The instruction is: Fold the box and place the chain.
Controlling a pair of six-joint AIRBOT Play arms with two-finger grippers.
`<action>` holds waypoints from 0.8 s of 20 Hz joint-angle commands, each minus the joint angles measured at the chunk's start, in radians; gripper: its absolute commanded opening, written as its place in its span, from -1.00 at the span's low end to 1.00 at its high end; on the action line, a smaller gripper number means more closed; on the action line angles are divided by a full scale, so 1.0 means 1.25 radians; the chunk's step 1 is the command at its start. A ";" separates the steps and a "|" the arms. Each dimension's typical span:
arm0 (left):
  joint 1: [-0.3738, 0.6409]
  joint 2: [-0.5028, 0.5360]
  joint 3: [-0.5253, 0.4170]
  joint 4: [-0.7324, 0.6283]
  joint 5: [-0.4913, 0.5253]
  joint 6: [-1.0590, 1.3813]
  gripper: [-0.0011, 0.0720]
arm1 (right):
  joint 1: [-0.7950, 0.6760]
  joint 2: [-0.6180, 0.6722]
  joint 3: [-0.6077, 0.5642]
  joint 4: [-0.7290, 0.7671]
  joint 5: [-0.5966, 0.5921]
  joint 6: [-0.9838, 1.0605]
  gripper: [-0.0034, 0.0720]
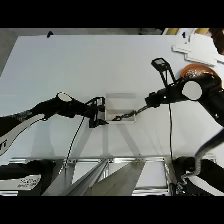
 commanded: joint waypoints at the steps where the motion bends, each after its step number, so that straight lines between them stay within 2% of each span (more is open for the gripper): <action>1: 0.000 0.000 0.001 0.000 0.000 0.000 -0.56 | -0.066 -0.063 -0.016 -0.048 -0.014 0.014 -0.45; 3: 0.000 0.000 0.001 0.000 0.000 0.000 -0.56 | -0.065 -0.113 -0.016 -0.055 -0.042 0.013 -0.35; 4: 0.000 0.000 0.001 0.000 0.000 0.000 -0.56 | -0.065 -0.133 -0.016 -0.055 -0.060 0.014 -0.22; 5: 0.000 0.000 0.001 0.000 0.000 0.000 -0.56 | -0.065 -0.151 -0.016 -0.055 -0.083 0.014 -0.20; 9: 0.000 0.000 0.001 0.000 0.000 0.000 -0.56 | -0.065 -0.196 -0.016 -0.055 -0.140 0.024 -0.20; 16: 0.000 0.000 0.001 0.000 0.000 0.000 -0.56 | -0.065 -0.261 -0.016 -0.051 -0.161 0.025 -0.19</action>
